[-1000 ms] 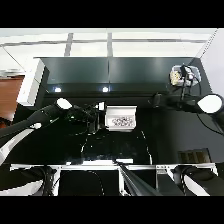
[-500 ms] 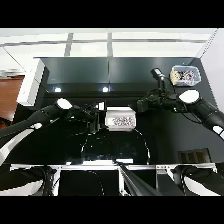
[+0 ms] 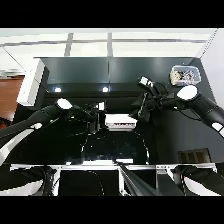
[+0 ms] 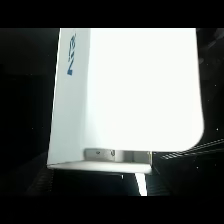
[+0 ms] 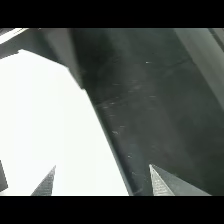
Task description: Fold the box and place the chain.
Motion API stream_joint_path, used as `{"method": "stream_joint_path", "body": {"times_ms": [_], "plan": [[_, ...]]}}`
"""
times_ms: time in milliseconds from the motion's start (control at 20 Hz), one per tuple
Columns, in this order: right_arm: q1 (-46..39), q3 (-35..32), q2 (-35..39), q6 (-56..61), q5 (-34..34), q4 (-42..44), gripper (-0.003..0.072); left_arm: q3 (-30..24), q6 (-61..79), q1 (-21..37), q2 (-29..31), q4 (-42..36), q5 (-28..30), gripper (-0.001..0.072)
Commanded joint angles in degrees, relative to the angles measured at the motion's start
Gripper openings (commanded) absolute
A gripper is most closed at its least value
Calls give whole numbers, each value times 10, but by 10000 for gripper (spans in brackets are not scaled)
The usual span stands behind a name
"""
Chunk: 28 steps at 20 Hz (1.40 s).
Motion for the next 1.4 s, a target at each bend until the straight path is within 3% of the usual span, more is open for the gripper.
{"method": "stream_joint_path", "body": {"times_ms": [0,250,550,600,650,800,850,900,1350], "plan": [[28,0,-1,-27,-5,-13,647,1,0,0,0,1,0,424],[56,0,-1,-27,-21,-68,647,1,0,0,0,1,0,424],[57,-4,-9,-27,-39,-69,647,1,0,0,0,1,0,424],[57,-4,-10,-27,-39,-69,624,1,0,0,0,1,0,424],[57,-4,-10,-26,-38,-69,427,1,0,0,0,1,0,424],[57,-4,-10,-26,-36,-69,401,1,0,0,0,1,0,424],[57,-4,-10,-26,-31,-69,357,1,0,0,0,1,0,424],[57,-4,-10,-26,-24,-69,238,1,0,0,0,1,0,424],[57,-11,-10,-26,-19,-71,236,1,0,0,0,1,0,424]]}}
